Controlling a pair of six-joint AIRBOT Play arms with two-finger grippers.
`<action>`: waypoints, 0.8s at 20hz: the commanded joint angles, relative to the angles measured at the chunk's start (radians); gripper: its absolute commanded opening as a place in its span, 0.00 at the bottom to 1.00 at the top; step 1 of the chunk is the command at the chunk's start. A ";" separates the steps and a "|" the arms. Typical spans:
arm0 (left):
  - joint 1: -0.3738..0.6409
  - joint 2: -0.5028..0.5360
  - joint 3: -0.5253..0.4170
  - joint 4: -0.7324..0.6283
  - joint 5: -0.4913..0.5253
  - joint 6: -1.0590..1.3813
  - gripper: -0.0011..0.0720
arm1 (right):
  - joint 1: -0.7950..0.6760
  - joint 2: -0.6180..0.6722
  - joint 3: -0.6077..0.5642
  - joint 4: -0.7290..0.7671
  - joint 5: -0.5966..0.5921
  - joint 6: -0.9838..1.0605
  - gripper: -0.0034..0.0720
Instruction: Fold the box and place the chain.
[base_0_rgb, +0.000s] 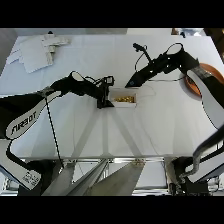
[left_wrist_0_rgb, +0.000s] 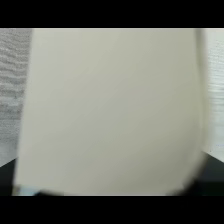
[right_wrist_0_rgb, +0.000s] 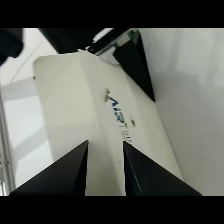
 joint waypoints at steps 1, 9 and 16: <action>0.000 0.000 0.000 0.000 0.000 0.000 0.39 | 0.023 0.075 -0.045 -0.041 -0.034 -0.029 0.33; 0.000 0.000 0.000 0.000 0.000 0.000 0.39 | 0.056 0.275 -0.420 -0.061 -0.397 -0.213 0.50; 0.000 0.000 0.000 0.000 0.000 0.000 0.39 | 0.137 0.343 -0.497 -0.061 -0.565 -0.493 0.54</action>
